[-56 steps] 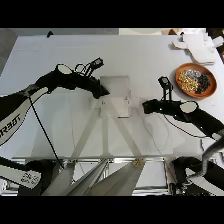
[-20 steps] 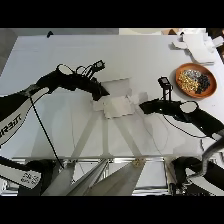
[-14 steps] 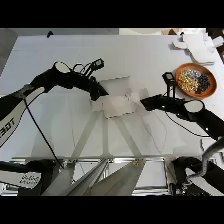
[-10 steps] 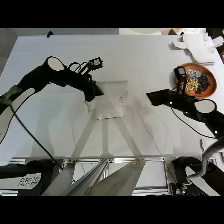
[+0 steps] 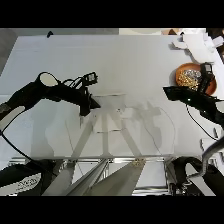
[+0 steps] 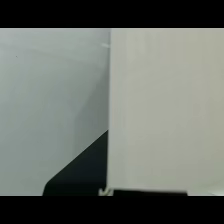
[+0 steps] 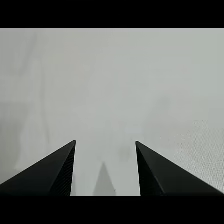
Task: Fold the box and place the chain.
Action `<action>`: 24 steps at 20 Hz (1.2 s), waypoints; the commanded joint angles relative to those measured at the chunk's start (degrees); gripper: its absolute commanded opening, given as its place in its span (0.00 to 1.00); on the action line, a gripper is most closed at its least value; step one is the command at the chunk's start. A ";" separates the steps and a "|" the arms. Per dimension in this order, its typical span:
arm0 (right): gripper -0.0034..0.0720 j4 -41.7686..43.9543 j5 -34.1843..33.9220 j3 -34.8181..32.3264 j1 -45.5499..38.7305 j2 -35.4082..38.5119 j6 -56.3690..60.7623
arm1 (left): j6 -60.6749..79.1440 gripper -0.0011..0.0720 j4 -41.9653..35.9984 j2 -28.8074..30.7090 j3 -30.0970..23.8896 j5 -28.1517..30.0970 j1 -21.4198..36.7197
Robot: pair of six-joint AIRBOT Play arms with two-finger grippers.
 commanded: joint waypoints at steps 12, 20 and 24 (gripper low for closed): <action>0.59 -1.27 5.20 0.04 -1.42 0.15 0.00 | 25.42 0.02 -13.64 -10.69 -1.42 7.02 -0.11; 0.58 -1.27 5.35 0.04 -1.42 0.15 0.02 | 35.85 0.02 -18.18 -12.02 -1.40 5.09 -0.11; 0.58 -1.27 5.40 0.04 -1.42 0.15 0.02 | 35.78 0.02 -17.00 -14.45 -1.42 4.81 -0.11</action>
